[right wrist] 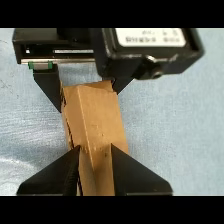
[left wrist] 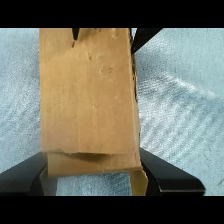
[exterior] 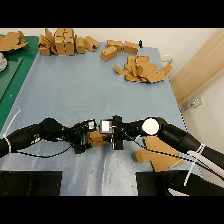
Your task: Fold the box.
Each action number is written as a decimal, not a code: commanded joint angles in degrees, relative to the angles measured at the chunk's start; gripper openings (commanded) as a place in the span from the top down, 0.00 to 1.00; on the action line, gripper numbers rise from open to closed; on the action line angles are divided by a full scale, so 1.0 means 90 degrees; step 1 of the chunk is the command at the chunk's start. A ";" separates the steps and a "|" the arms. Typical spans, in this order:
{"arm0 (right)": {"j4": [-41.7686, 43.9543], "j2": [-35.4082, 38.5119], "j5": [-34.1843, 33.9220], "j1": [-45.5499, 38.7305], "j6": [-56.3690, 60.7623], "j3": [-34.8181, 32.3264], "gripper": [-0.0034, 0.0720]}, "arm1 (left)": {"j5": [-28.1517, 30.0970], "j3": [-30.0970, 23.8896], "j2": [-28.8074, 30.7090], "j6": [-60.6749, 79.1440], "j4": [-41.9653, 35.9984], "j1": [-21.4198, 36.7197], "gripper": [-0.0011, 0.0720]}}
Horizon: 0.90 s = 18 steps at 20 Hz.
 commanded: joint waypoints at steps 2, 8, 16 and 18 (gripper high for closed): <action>-0.0019 -0.0012 -0.0002 -0.0005 0.0002 0.0002 0.59 | 0.0000 -0.0002 0.0002 0.0002 0.0005 0.0000 0.34; -0.0024 -0.0231 -0.0034 0.0024 0.0002 -0.0002 0.67 | 0.0000 -0.0002 0.0002 0.0002 0.0005 0.0000 0.34; -0.0068 -0.0231 0.0172 0.0061 0.0015 -0.0007 0.67 | 0.0000 -0.0002 0.0002 0.0002 0.0005 0.0000 0.34; -0.0066 -0.0231 0.0209 0.0061 0.0032 -0.0012 0.67 | 0.0000 -0.0002 0.0002 0.0002 0.0005 0.0000 0.34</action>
